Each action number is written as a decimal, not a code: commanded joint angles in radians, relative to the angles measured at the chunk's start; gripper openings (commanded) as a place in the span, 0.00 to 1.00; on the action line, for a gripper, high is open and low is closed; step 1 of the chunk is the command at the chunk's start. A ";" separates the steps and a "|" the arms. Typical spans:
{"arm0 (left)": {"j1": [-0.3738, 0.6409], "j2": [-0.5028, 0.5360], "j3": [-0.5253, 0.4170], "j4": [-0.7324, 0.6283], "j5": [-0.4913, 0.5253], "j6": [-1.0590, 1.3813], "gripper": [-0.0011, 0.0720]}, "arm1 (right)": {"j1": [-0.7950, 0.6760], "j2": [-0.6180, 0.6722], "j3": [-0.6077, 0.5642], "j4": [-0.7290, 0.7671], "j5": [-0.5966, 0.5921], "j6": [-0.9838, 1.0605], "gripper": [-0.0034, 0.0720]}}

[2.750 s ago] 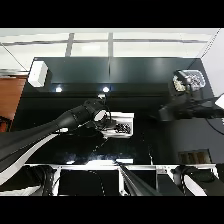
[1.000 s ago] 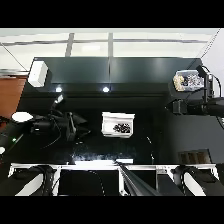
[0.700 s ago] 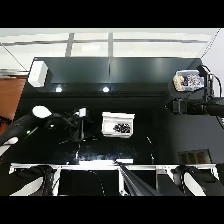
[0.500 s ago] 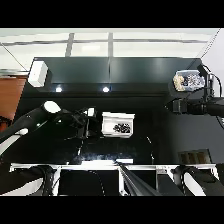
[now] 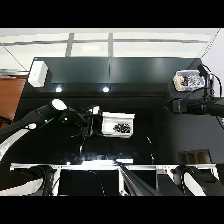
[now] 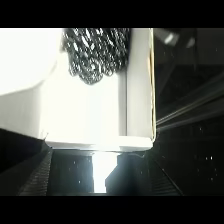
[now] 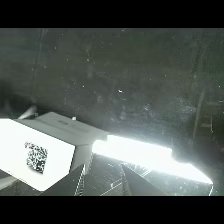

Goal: Fold the box and place the chain.

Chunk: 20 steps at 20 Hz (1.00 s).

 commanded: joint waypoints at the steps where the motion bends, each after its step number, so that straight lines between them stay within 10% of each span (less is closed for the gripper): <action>1: -0.006 -0.011 0.003 -0.048 0.000 0.013 0.99 | 0.000 0.000 0.000 0.000 0.001 0.000 0.41; 20: -0.064 -0.013 0.010 -0.026 0.073 -0.002 0.99 | 0.000 0.000 0.000 0.000 0.000 0.000 0.41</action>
